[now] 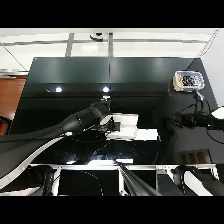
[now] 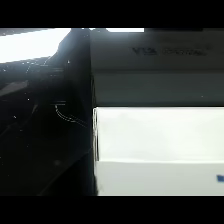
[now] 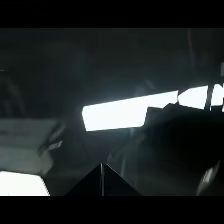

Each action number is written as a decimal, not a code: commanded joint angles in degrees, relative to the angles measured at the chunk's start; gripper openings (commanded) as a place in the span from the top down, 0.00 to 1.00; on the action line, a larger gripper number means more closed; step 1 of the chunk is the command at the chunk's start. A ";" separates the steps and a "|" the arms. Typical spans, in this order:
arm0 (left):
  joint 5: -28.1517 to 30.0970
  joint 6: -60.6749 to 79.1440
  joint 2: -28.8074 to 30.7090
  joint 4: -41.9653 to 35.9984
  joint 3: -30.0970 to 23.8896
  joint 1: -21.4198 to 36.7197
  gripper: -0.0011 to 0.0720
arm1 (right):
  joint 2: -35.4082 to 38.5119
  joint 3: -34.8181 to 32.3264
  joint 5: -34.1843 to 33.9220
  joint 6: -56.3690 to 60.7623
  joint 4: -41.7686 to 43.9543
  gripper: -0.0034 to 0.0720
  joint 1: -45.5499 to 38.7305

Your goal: Fold the box and place the chain.

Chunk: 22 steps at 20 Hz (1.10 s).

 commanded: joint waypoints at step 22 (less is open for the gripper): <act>0.07 -0.02 0.00 0.07 0.02 0.04 0.95 | -17.55 3.93 14.01 -23.39 26.60 0.16 18.88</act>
